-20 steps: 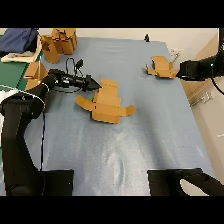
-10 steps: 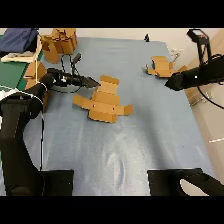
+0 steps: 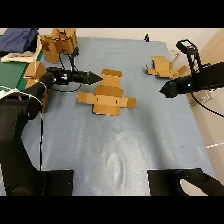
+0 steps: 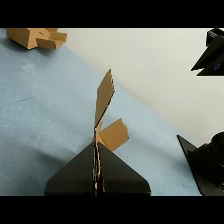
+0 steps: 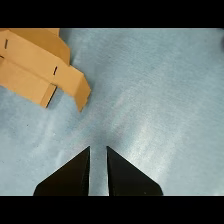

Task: Fold the box.

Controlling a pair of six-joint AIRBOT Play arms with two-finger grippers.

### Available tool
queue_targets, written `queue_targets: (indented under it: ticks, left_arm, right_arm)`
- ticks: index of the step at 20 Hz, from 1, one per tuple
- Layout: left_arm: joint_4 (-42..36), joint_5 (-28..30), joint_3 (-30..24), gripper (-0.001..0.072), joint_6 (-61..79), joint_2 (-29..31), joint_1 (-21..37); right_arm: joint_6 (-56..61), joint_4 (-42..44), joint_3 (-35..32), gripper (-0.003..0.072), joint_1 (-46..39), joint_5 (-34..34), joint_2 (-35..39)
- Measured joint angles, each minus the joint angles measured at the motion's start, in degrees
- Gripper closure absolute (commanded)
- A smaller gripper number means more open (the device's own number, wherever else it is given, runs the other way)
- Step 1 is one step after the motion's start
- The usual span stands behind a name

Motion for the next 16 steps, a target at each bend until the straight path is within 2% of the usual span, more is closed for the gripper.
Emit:
queue_targets:
  ticks: [8, 11, 16]
  left_arm:
    - [-0.42, 5.20, -13.60, 0.0693, 9.55, 5.97, -0.11]
    - [0.87, 5.66, -15.69, 0.0692, 11.43, 7.50, 0.22]
    - [6.05, 3.56, -16.76, 0.0691, 13.05, 8.41, 0.33]
  right_arm:
    - [-2.38, 2.16, -0.35, 0.0533, -0.02, 0.35, 0.63]
    - [-5.86, 3.89, -0.39, 0.0533, 0.83, -0.22, 0.63]
    - [-22.73, 7.39, -3.41, 0.0533, 7.23, -1.40, 1.03]
